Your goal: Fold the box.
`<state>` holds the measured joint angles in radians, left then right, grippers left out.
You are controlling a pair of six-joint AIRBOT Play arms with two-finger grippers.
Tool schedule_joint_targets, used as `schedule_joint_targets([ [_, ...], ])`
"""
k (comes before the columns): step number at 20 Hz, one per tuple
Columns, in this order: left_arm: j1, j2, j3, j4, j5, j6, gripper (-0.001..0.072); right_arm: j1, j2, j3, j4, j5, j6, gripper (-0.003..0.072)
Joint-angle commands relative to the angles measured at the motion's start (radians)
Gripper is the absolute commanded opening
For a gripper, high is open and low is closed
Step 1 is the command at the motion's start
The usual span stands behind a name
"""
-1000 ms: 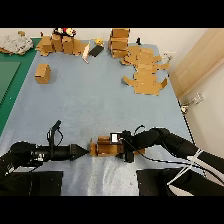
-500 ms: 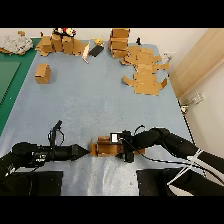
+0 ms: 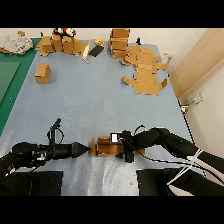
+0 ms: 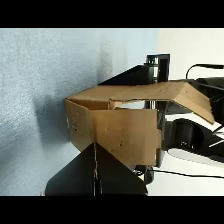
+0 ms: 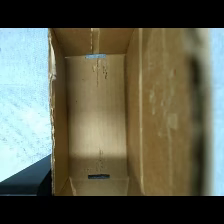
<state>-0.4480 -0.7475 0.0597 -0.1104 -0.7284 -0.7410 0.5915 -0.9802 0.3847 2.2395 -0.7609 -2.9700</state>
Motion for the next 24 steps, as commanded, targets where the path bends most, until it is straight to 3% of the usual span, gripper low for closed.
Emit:
schedule_joint_targets([
  [1, -0.001, -0.001, 0.001, -0.007, 0.003, 0.014, 0.0012, 0.001, 0.001, 0.002, 0.000, 0.000, 0.000, 0.0517],
  [7, -0.001, -0.001, 0.001, -0.002, 0.007, 0.015, 0.0012, 0.001, 0.001, 0.002, 0.000, 0.000, 0.000, 0.0517],
  [12, -0.001, -0.001, 0.001, 0.010, 0.077, 0.015, 0.0012, 0.001, 0.001, 0.002, 0.000, 0.000, 0.000, 0.0517],
  [14, -0.014, -0.031, 0.038, 0.122, 0.103, -0.054, 0.0013, 0.001, 0.001, 0.002, 0.000, 0.000, 0.000, 0.0517],
  [17, -0.084, -0.133, 0.125, 0.379, 0.156, -0.283, 0.0012, 0.001, 0.001, 0.002, 0.001, 0.000, 0.000, 0.0517],
  [20, -0.182, -0.202, 0.191, 0.398, 0.164, -0.307, 0.0012, 0.001, 0.001, 0.002, 0.000, 0.000, 0.000, 0.0517],
  [24, -0.269, -0.203, 0.256, 0.396, 0.193, -0.308, 0.0013, 0.001, 0.001, 0.002, 0.000, 0.000, 0.000, 0.0517],
])
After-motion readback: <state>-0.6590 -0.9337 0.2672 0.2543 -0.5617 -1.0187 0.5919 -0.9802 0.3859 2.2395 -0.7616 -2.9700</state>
